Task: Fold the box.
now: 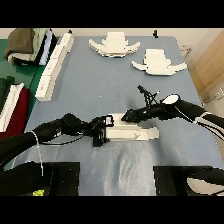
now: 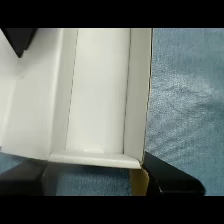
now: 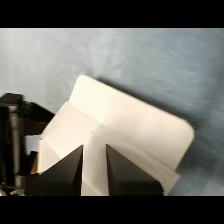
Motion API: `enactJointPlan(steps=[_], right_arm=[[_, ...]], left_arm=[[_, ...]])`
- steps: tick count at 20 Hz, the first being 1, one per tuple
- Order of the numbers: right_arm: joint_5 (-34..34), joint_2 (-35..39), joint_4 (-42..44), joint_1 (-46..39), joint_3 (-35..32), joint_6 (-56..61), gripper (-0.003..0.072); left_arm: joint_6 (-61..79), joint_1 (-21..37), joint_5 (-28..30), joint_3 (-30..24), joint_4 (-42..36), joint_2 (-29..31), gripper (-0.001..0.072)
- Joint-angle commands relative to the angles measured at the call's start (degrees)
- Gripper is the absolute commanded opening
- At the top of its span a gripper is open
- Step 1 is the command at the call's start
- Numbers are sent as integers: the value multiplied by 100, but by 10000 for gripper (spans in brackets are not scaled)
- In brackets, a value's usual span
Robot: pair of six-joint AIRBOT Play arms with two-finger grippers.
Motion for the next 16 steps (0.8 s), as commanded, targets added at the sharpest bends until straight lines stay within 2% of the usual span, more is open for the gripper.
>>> enactJointPlan(steps=[1,4,7,9,11,12,13,16], right_arm=[[76,654,-251,-96,245,-39,223],[463,1429,-1110,-179,282,-39,223],[1261,2122,-2387,-170,175,-109,223],[1849,2586,-2771,-170,-101,-564,228],[1843,3036,-3279,-170,-522,-702,453],[1740,3193,-3552,-170,-785,-1093,533],[1458,3272,-3753,-170,-1045,-1493,645],[326,3230,-3998,-168,-1659,-2931,657]], left_arm=[[-2,4,-2,-4,2,-4,454],[-2,7,0,-4,2,-4,455],[-2,7,-2,-4,2,-4,455],[-2,7,-2,-4,2,-4,455],[-2,7,-2,-4,2,-4,455],[-2,7,0,-4,2,-4,454],[-2,7,0,-4,2,-4,455],[-2,7,-4,-4,2,-4,455]])
